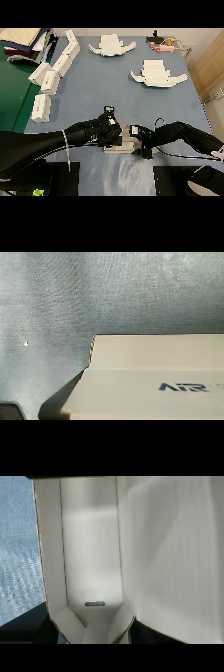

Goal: Fold the box.

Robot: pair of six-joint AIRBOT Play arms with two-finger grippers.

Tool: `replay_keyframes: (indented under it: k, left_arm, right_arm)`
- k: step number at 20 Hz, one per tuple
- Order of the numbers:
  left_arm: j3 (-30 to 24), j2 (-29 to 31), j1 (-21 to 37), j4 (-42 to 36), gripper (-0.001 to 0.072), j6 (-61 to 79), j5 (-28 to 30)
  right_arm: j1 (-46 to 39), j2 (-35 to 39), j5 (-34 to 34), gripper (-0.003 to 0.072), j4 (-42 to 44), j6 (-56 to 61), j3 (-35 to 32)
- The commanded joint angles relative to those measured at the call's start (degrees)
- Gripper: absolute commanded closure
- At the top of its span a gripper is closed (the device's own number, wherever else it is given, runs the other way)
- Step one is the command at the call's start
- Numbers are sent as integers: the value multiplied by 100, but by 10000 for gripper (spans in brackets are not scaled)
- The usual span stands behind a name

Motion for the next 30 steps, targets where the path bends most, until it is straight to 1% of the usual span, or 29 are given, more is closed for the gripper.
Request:
replay_keyframes:
  k: [1,2,3,4,10,11,18,19,20,21,22,28,29,30]
  left_arm:
    - [17,2,-15,0,691,-107,-9]
    - [42,4,-17,0,619,-103,-9]
    - [74,4,-15,4,305,-103,-11]
    - [94,4,-15,2,117,-111,-7]
    - [101,-9,-15,39,118,-173,-7]
    - [101,-35,-15,50,133,-170,-9]
    - [98,-396,-15,2,135,-216,-15]
    - [96,-415,-15,7,190,-302,-22]
    - [98,-422,-20,4,435,-295,-11]
    - [98,-420,-39,31,604,-289,7]
    - [98,-420,-42,26,693,-275,31]
    - [103,-420,-39,15,691,-317,35]
    - [103,-413,-39,-17,577,-308,35]
    - [105,-407,-39,-24,261,-319,35]
  right_arm:
    - [4,-4,0,167,2,4,-2]
    - [4,-4,0,167,2,4,-2]
    - [4,-4,0,168,2,4,-2]
    - [4,-4,0,167,4,4,-2]
    - [4,-4,0,167,4,4,-2]
    - [4,-4,-2,167,2,4,-2]
    - [4,-4,0,167,4,4,-2]
    - [4,-4,0,167,2,4,-2]
    - [4,-4,0,167,2,4,-2]
    - [4,-4,0,167,2,4,-2]
    - [4,-4,0,168,2,4,-2]
    - [4,-4,0,167,2,4,-2]
    - [4,-4,0,167,2,4,-2]
    - [4,-4,0,167,2,4,-2]
